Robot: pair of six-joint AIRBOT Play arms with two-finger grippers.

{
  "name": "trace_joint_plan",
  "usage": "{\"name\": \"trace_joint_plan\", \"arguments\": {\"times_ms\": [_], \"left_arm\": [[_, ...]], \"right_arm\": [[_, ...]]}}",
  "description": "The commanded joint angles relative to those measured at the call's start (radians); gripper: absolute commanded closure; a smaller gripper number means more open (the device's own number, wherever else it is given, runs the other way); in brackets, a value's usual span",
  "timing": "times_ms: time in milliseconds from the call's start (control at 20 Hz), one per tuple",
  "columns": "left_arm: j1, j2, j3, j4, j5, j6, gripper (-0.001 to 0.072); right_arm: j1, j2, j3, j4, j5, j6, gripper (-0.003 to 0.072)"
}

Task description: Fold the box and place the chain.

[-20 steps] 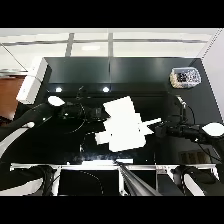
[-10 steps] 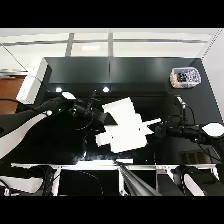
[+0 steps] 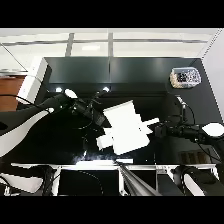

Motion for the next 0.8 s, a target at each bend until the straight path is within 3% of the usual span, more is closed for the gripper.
{"name": "trace_joint_plan", "arguments": {"times_ms": [0,50,100,250,450,650,750], "left_arm": [[0.016,-0.001,0.002,0.008,0.003,0.016,0.0680],[0.021,-0.001,0.002,0.008,0.003,0.018,0.0680],[0.026,-0.001,0.002,0.008,0.003,0.023,0.0680],[0.028,0.000,0.012,0.031,0.003,0.028,0.0683],[-0.019,0.059,0.027,0.079,0.034,0.142,0.0686],[-0.156,0.248,0.012,0.114,0.208,0.381,0.0684],[-0.195,0.282,-0.010,0.150,0.319,0.558,0.0681]], "right_arm": [[0.000,0.000,0.001,-0.001,0.002,0.000,0.0608],[-0.003,0.000,0.010,-0.018,0.003,0.002,0.0360],[-0.019,0.000,0.033,-0.051,0.027,0.011,0.0003],[-0.127,0.000,0.204,-0.210,0.138,0.026,-0.0011],[-0.237,0.000,0.412,-0.229,0.146,0.026,-0.0012],[-0.225,-0.002,0.435,-0.369,0.144,-0.032,-0.0020],[-0.183,-0.002,0.404,-0.471,0.160,-0.035,-0.0020]]}}
